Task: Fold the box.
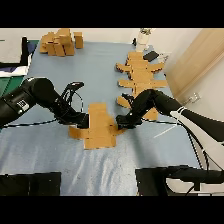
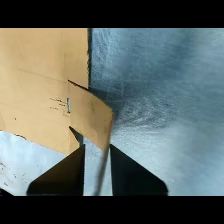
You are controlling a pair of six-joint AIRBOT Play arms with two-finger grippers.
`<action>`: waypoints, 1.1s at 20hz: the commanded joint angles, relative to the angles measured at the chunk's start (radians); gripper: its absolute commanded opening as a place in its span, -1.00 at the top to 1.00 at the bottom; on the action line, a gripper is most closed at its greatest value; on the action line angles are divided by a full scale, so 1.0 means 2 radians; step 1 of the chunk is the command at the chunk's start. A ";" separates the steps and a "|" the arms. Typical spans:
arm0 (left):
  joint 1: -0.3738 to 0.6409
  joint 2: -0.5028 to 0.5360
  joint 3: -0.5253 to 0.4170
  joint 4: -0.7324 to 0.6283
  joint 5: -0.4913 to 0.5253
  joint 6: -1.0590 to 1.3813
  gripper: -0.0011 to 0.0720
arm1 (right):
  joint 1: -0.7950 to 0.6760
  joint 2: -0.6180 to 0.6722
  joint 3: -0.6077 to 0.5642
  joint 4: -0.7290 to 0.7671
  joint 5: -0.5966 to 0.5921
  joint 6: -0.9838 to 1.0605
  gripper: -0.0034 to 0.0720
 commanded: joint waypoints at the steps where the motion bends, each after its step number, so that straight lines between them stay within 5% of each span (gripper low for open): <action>1: 0.001 0.000 0.001 -0.039 0.000 0.039 -1.00 | 0.002 -0.008 0.000 0.059 0.016 -0.073 0.35; 4: 0.011 0.000 0.016 -0.040 -0.010 0.049 -1.00 | 0.009 -0.007 -0.001 0.097 0.020 -0.140 0.91; 7: 0.022 0.000 0.023 -0.040 -0.008 0.117 -1.00 | 0.034 0.018 -0.036 0.099 0.033 -0.178 0.91; 15: 0.046 0.000 -0.010 -0.041 0.005 0.178 -1.00 | 0.096 0.215 -0.234 0.102 0.193 -0.169 0.91; 22: 0.141 -0.001 -0.096 -0.126 0.006 0.242 -1.00 | 0.114 0.269 -0.266 0.096 0.216 -0.152 0.91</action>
